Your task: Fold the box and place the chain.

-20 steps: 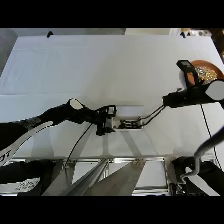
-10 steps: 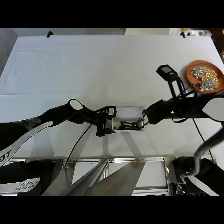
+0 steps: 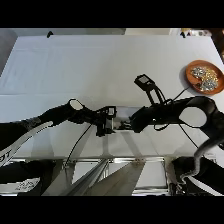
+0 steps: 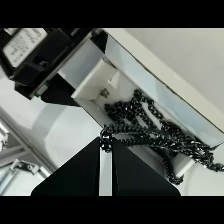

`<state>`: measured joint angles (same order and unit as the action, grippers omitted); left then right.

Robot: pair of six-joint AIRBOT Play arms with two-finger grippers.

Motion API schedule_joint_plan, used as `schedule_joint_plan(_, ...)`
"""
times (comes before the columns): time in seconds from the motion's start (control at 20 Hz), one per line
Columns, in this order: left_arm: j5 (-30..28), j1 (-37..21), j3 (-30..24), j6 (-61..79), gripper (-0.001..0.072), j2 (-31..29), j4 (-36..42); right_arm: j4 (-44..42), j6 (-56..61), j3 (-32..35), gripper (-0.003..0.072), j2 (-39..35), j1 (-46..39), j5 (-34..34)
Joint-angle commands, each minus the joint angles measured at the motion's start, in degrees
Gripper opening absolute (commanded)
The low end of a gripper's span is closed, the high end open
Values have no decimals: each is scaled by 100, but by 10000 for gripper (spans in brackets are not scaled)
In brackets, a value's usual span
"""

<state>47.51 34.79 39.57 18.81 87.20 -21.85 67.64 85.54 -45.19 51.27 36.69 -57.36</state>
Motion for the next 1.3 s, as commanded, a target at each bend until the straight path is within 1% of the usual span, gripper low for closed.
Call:
schedule_joint_plan(0.0, -13, -7, 0, 2, 172, -4, 2, -13, 13, 249, 19, 334, 57, 149)
schedule_joint_plan(0.05, -13, -7, -2, 2, 172, -4, 2, -13, 11, 289, 20, 415, 57, 131)
schedule_joint_plan(0.1, -13, -7, -2, 2, 172, -4, 2, -13, 9, 295, 66, 490, 57, 111)
schedule_joint_plan(0.15, -15, -7, -2, 2, 172, -4, 2, -13, 7, 295, 145, 544, 57, 127)
schedule_joint_plan(0.2, -13, -7, -2, 0, 172, -4, 2, -13, -17, 295, 189, 570, 57, 151)
schedule_joint_plan(0.4, -13, -7, 0, 2, 172, -4, 2, -11, -57, 284, 189, 492, 26, 59)
schedule_joint_plan(0.5, -13, -7, -2, 2, 172, -4, 2, 50, -116, 223, 189, 308, -151, -146)
schedule_joint_plan(0.65, -13, -7, -2, 2, 172, -4, 2, 481, -219, 63, 190, -140, -739, -568)
schedule_joint_plan(0.75, -13, -7, -2, 2, 172, -4, 2, 802, -227, 57, 189, -516, -1294, -612)
schedule_joint_plan(0.85, -13, -7, 0, 2, 172, -4, 2, 1281, -55, 57, 188, -662, -1849, -501)
schedule_joint_plan(0.9, -13, -7, 0, 2, 172, -4, 2, 1421, -31, 68, 190, -629, -2072, -372)
schedule_joint_plan(0.95, -15, -7, -2, 2, 172, -4, 2, 1510, -35, 92, 212, -535, -2249, -208)
schedule_joint_plan(1.0, -13, -7, -2, 2, 172, -4, 2, 1528, -72, 122, 300, -402, -2350, -61)
schedule_joint_plan(1.05, -13, -7, 0, 2, 172, -4, 2, 1528, -197, 164, 438, -210, -2361, 76)
schedule_joint_plan(1.1, -13, -7, -2, 2, 172, -4, 2, 1493, -363, 210, 475, 33, -2343, 203)
schedule_joint_plan(1.2, -13, -7, -2, 2, 172, -4, 2, 1491, -372, 240, 461, 597, -2277, 339)
schedule_joint_plan(1.25, -15, -7, 0, 2, 172, -4, 2, 1491, -372, 240, 429, 914, -2240, 391)
